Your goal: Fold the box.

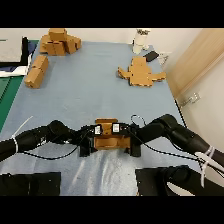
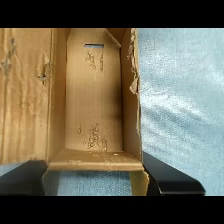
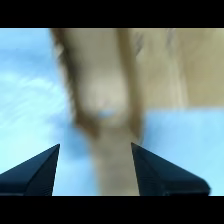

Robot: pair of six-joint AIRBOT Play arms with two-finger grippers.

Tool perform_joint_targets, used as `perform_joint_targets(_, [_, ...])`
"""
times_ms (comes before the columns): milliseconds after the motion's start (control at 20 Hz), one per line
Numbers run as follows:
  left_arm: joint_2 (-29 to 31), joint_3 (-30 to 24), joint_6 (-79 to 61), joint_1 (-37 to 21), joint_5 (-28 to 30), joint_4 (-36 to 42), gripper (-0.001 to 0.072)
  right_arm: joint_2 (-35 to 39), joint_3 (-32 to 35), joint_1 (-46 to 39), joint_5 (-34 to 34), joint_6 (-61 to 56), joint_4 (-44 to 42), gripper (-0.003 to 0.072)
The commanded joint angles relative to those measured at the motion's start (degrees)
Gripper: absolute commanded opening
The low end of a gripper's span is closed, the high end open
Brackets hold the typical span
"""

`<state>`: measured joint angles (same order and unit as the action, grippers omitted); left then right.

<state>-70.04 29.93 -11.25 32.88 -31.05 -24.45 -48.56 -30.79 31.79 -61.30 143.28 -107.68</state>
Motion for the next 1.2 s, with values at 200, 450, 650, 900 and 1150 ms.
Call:
perform_joint_targets(200, [-0.02, 0.02, -0.02, -0.02, 0.0, -0.02, 0.0402, 10.58, -0.61, 0.0, -16.09, -30.08, -15.47, 0.0715])
perform_joint_targets(450, [-0.02, 0.0, -0.02, -0.02, 0.02, -0.02, 0.0402, 11.13, -0.61, 0.83, -9.31, -56.06, -18.75, 0.0715])
perform_joint_targets(650, [-0.02, 0.0, -0.02, -0.02, 0.0, -0.02, 0.0402, 10.29, -0.09, 0.83, 1.7, -66.25, -18.73, 0.0701])
perform_joint_targets(900, [0.0, 0.0, -0.02, -0.02, 0.02, -0.02, 0.0402, 1.31, -2.43, 0.76, 11.76, -58.29, -26.01, 0.0003])
perform_joint_targets(1150, [-0.02, 0.0, -0.02, -0.02, 0.0, -0.02, 0.0402, -12.76, -10.49, -3.13, 11.91, -47.87, -24.57, 0.0002])
